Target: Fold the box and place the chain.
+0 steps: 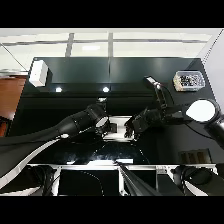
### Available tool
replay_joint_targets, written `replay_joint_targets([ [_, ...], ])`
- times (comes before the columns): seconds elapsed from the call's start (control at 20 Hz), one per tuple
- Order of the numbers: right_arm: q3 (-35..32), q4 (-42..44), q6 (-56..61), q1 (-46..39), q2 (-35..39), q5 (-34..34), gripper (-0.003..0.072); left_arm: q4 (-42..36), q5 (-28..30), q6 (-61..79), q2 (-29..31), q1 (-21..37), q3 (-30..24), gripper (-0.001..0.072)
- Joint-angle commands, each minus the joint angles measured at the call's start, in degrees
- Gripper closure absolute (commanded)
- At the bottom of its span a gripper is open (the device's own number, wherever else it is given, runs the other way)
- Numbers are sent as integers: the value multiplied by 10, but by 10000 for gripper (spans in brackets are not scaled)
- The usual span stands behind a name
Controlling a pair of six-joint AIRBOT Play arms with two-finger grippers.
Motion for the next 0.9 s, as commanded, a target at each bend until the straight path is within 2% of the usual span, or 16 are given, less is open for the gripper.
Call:
replay_joint_targets([
  [0.0, -3, -13, -11, -25, 7, 28, 184, 0, 0, 0, 0, 0, 0, 679],
  [0.2, -4, -120, -58, -150, 70, 103, 184, 0, 0, 0, 0, 0, 0, 679],
  [0.3, -39, -142, -107, -204, 93, 94, 184, 0, 0, 0, 0, 0, 0, 679],
  [0.4, -98, -111, -174, -231, 94, 50, 184, 0, 0, 0, 0, 0, 0, 679],
  [0.5, -160, -81, -226, -227, 92, -17, 180, 0, 0, 0, 0, 0, 0, 679],
  [0.55, -185, -69, -248, -222, 92, -45, 10, 0, 0, 0, 0, 0, 0, 679],
  [0.6, -208, -59, -283, -212, 92, -68, -31, 0, 0, 0, 0, 0, 0, 679],
  [0.85, -277, -51, -532, -134, 89, -109, -29, 0, 0, 0, 0, 0, 0, 680],
])
